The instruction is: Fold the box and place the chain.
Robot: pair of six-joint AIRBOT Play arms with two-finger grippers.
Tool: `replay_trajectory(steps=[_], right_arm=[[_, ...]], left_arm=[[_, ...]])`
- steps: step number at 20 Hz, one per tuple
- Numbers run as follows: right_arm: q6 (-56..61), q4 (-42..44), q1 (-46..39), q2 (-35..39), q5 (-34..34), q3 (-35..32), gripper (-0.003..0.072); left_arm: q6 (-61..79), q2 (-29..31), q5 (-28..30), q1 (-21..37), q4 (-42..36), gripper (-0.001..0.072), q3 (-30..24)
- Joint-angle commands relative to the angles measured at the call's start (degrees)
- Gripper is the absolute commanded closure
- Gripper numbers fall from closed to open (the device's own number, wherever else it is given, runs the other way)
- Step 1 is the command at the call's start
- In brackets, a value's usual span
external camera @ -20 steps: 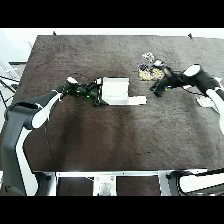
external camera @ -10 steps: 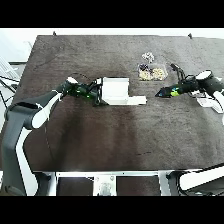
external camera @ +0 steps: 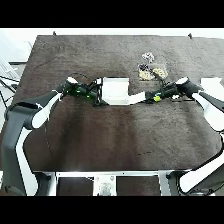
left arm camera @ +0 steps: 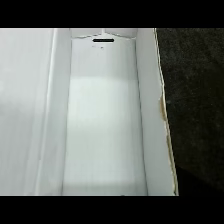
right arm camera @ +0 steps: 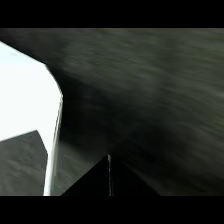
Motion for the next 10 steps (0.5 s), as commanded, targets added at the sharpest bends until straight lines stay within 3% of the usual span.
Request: replay_trajectory(steps=[1,10], right_arm=[[-3.34,9.20,3.17,-0.76,1.73,0.79,0.0672],[-3.96,10.99,6.03,1.14,3.39,3.82,0.0672]], left_arm=[[0.02,0.00,-0.04,0.07,0.02,0.0421,0.00],[0.02,0.00,-0.02,0.07,0.02,0.0421,0.00]])
